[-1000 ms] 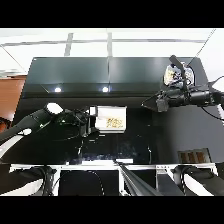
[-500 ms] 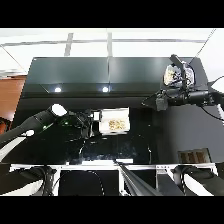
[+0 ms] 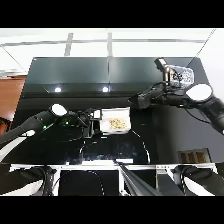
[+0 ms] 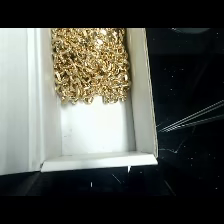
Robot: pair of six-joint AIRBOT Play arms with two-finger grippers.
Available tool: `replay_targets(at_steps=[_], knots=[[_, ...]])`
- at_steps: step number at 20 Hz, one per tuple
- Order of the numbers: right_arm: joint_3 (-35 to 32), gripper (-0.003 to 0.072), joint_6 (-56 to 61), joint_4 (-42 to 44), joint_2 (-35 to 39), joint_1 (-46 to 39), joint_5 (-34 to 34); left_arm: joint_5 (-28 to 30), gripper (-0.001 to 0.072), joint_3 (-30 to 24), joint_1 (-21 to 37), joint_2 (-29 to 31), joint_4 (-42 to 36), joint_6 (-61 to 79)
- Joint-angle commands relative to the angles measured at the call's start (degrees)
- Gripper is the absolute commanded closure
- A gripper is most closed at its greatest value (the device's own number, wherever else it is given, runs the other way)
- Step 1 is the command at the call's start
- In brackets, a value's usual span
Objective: Fold the box and place the chain.
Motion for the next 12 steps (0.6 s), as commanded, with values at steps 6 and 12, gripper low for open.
replay_targets(at_steps=[6, 12], knots=[[-0.31, -0.0019, 0.17, -4.37, -7.23, 2.6, 0.52, -0.02, 0.0371, 0.07, -0.02, -0.02, -0.17, -0.26], [-0.31, -0.0019, -21.99, -6.71, -7.23, 4.92, 10.21, -0.02, 0.037, 0.07, -0.02, -0.02, -0.15, -0.26]])
